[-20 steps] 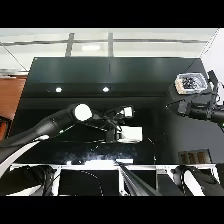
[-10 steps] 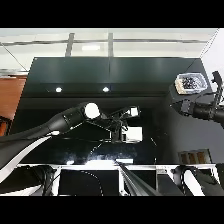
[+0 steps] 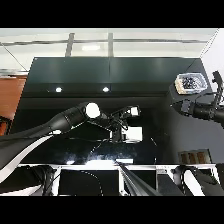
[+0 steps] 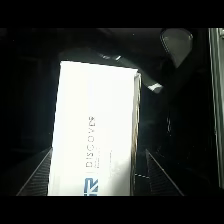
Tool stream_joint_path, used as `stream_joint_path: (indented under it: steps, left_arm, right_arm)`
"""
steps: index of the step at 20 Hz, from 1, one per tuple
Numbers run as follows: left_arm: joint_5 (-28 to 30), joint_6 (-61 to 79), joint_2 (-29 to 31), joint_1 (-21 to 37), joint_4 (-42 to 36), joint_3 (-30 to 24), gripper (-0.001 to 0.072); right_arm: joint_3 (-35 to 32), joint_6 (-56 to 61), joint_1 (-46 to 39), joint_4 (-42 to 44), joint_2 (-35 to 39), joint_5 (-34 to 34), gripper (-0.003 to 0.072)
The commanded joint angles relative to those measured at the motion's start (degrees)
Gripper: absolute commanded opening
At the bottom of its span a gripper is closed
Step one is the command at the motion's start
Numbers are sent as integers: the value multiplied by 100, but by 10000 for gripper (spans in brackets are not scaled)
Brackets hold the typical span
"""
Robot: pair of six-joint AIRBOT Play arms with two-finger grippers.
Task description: Fold the box and place the chain.
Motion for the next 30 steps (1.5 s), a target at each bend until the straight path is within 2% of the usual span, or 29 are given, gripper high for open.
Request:
stream_joint_path:
  steps: [1,7,14,18,30]
  left_arm:
    - [-37,-7,0,-2,15,7,693]
    - [-72,-7,17,-2,101,153,693]
    - [-79,-11,-17,-4,297,151,693]
    - [-271,-31,-94,-11,251,151,693]
    - [-227,-140,-144,-184,422,146,703]
  right_arm:
    - [4,2,-4,2,4,0,8]
    - [4,2,-4,-11,4,4,8]
    - [4,2,-4,-13,4,4,8]
    - [4,2,-2,-13,4,7,8]
    - [4,2,-2,-13,4,4,8]
